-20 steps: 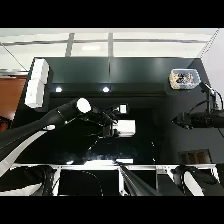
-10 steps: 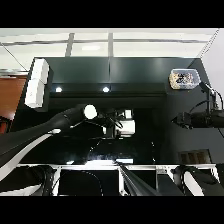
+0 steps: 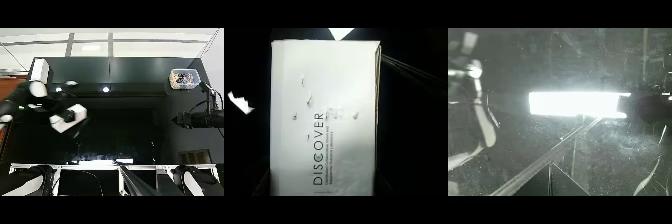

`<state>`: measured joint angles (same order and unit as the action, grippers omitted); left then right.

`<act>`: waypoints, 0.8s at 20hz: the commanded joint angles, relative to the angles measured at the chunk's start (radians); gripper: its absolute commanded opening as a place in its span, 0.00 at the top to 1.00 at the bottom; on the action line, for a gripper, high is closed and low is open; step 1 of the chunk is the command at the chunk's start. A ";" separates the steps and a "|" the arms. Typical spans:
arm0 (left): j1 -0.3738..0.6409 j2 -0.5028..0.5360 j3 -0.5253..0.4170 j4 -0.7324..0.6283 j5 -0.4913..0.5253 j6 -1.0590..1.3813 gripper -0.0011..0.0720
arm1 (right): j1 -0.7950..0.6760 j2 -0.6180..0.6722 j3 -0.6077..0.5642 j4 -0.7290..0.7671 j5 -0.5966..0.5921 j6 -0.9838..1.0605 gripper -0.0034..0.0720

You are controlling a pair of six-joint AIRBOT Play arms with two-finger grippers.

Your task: Fold the box and place the chain.

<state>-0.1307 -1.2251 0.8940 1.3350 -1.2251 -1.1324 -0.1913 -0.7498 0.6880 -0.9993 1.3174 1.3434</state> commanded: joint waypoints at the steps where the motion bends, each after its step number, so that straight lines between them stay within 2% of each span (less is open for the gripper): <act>1: 0.306 0.027 -0.030 0.078 -0.100 -0.184 0.51 | 0.012 0.000 0.000 0.001 -0.023 -0.001 0.95; 4: 0.512 0.027 -0.038 0.085 -0.056 -0.218 0.51 | 0.035 0.000 0.000 0.000 -0.043 -0.006 0.95; 8: 0.680 0.028 -0.038 0.104 0.008 -0.191 0.51 | 0.046 0.000 0.000 0.000 -0.078 -0.008 0.95; 13: 0.698 0.028 -0.038 0.099 0.128 -0.032 0.51 | 0.046 0.000 0.000 0.000 -0.093 -0.008 0.95; 16: 0.691 0.024 -0.038 -0.019 0.184 0.119 0.51 | 0.046 0.000 -0.001 0.000 -0.113 -0.008 0.95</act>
